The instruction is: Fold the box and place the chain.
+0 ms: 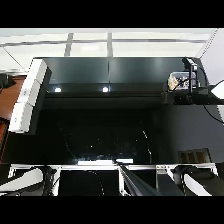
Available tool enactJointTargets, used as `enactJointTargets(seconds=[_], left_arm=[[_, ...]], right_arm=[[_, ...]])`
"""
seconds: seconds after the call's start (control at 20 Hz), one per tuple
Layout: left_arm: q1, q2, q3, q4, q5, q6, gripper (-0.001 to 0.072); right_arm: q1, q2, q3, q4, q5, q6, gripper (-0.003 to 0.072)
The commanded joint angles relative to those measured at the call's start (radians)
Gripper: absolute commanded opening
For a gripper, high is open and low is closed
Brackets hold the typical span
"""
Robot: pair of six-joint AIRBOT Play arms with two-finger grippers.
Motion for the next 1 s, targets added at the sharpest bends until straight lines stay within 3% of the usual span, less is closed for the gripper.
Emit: enactJointTargets(seconds=[0.0, 0.15, 0.3, 0.45, 0.65, 0.95], left_arm=[[-0.136, 0.042, 0.026, -0.158, -0.088, -0.207, 0.0021], [-0.386, 0.206, -0.169, 0.030, 0.101, -0.285, 0.0021], [-0.590, 0.414, -0.480, 0.139, 0.354, -0.449, 0.0023], [-0.645, 0.576, -0.708, 0.143, 0.454, -0.517, 0.0025], [-0.644, 0.658, -0.760, 0.152, 0.381, -0.516, 0.0025], [-0.644, 0.657, -0.760, 0.151, 0.369, -0.517, 0.0026]], right_arm=[[0.077, -0.034, -0.024, -0.072, -0.162, -0.023, 0.0015], [0.095, -0.076, -0.108, -0.084, -0.305, -0.021, 0.0015], [0.093, -0.091, -0.168, -0.133, -0.348, -0.022, 0.0015], [0.093, -0.090, -0.168, -0.143, -0.343, -0.022, 0.0015], [0.093, -0.090, -0.168, -0.143, -0.344, -0.022, 0.0015], [0.093, -0.090, -0.168, -0.143, -0.344, -0.022, 0.0015]])
